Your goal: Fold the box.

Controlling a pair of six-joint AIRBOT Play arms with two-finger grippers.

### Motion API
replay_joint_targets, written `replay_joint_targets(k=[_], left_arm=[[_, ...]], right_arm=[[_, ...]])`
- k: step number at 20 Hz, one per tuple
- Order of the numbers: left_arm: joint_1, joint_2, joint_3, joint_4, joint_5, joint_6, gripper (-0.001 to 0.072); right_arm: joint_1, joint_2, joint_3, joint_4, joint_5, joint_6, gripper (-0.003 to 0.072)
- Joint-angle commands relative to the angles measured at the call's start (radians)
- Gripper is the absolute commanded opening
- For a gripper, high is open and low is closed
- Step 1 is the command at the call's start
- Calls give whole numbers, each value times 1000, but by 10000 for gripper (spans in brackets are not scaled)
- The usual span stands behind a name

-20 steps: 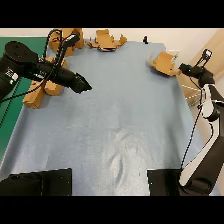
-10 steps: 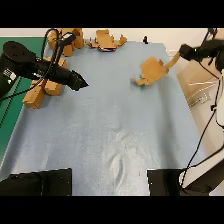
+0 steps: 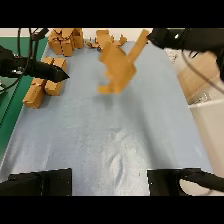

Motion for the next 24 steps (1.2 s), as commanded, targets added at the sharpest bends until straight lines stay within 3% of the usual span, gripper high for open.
replay_joint_targets(k=[1,3,5,8,13,21,22,24], left_arm=[[62,0,-20,0,8,9,22],[66,-1,-57,0,37,35,23],[64,-18,-106,-36,81,86,23],[57,-108,-157,-158,77,180,23],[-62,-325,-156,-246,52,275,22],[-166,-580,-64,-384,44,196,24],[-166,-595,-48,-386,39,151,104],[-164,-600,-23,-394,34,89,444]], right_arm=[[164,265,-512,4,575,167,1],[215,348,-766,3,639,195,2],[248,365,-941,3,717,196,4],[257,314,-1076,-8,762,187,4],[258,190,-1099,-45,796,181,4],[257,181,-1100,-45,790,157,4],[258,181,-1100,-45,789,157,4],[258,181,-1100,-46,790,156,4]])
